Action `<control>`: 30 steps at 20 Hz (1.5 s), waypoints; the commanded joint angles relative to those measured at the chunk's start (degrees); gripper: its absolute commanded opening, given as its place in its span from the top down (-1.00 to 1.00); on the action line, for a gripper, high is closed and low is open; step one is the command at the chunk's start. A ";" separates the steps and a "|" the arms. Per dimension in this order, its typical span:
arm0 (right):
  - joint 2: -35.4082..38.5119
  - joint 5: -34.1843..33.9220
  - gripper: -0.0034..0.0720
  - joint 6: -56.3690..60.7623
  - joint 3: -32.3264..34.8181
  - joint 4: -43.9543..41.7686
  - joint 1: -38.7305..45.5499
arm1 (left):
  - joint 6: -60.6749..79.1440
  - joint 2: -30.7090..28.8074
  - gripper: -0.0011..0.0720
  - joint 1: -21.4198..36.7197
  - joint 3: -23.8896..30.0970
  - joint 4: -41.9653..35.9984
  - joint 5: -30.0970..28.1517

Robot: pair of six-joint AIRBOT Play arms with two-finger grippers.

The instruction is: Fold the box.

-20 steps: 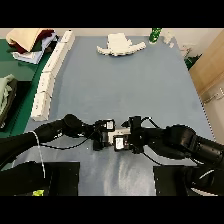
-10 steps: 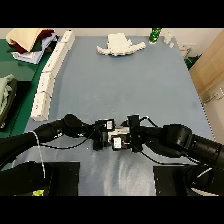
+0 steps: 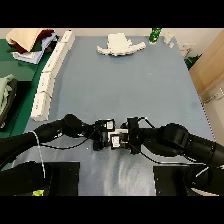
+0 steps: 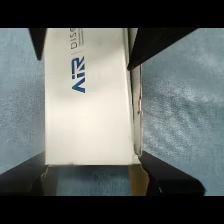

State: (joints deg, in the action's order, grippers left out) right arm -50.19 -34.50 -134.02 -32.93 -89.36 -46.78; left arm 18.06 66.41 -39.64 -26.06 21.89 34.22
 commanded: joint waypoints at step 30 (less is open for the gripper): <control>8.39 32.39 0.90 37.46 20.61 -16.57 -1.97 | -0.07 0.02 -0.47 -0.02 -0.02 -0.04 -0.20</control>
State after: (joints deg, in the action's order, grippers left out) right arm -41.78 -4.71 -98.91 -14.61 -105.69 -47.86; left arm 18.00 66.41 -39.66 -26.06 21.82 34.04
